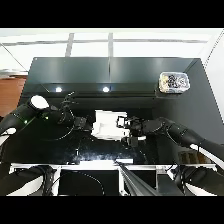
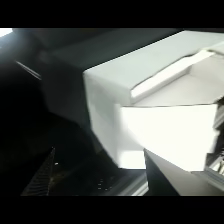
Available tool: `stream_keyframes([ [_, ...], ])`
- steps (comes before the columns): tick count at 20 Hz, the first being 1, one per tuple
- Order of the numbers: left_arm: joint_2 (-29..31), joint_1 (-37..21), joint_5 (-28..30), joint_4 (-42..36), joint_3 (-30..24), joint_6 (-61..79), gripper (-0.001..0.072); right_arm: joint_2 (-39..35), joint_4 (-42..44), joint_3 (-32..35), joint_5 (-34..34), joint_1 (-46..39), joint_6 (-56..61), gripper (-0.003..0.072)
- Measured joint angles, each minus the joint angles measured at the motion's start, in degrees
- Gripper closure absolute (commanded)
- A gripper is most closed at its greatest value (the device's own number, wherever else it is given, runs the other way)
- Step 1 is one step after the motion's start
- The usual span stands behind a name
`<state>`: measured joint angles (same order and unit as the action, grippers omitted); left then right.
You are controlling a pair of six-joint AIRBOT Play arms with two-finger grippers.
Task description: Fold the box and place the chain.
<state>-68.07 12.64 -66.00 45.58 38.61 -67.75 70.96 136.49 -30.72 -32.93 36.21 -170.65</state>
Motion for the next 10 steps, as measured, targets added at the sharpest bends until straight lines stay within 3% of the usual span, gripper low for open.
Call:
stream_keyframes([
  [10,-0.07,9.16,9.14,1.03,0.61,-0.35,0.0072,0.0,-0.02,0.0,-0.55,0.0,0.04,0.015],
])
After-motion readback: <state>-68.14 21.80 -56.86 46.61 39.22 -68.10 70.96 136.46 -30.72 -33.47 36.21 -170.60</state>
